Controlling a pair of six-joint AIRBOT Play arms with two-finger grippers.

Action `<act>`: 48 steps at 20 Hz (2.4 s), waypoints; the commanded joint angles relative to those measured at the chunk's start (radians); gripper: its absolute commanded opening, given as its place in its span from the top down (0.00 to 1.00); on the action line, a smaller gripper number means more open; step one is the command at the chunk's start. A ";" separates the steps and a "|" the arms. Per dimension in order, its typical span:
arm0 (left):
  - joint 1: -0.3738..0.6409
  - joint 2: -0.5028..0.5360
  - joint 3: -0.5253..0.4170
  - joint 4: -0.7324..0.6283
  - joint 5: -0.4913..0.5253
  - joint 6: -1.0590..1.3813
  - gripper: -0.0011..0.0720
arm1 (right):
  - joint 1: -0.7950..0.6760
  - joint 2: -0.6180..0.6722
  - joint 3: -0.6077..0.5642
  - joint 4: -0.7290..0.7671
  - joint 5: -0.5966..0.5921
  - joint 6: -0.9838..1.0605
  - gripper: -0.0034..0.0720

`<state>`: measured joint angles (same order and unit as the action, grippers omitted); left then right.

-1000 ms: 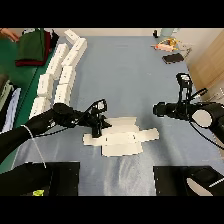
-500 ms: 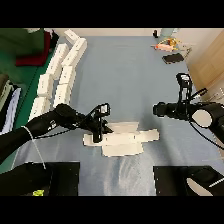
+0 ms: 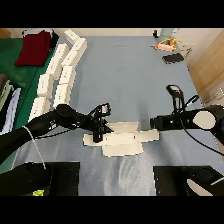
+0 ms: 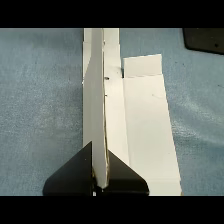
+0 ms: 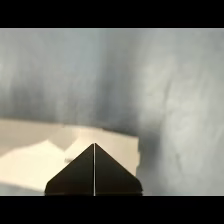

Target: Fold the box.

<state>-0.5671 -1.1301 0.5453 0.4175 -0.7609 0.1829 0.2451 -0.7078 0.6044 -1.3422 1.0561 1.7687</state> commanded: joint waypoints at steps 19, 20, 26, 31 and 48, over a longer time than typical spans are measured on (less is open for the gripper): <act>0.000 -0.001 -0.001 0.002 0.001 0.000 0.97 | 0.821 -0.184 -0.201 -0.447 -0.306 -0.300 0.10; -0.001 -0.001 -0.001 0.002 0.001 0.000 0.97 | 0.821 -0.208 -0.197 -0.469 -0.318 -0.240 0.10; 0.000 -0.001 -0.001 0.002 0.001 0.000 0.97 | 0.820 -0.167 -0.146 -0.615 -0.294 0.004 0.10; 0.000 -0.001 -0.001 0.002 0.001 0.000 0.97 | 0.820 -0.133 -0.099 -0.668 -0.174 0.140 0.10; 0.000 -0.001 -0.001 0.002 0.001 0.000 0.97 | 0.431 -0.106 -0.068 -0.139 -0.238 -0.615 0.00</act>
<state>-0.5678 -1.1309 0.5453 0.4194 -0.7597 0.1825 0.8406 -0.8143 0.5358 -1.7714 0.8745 1.5726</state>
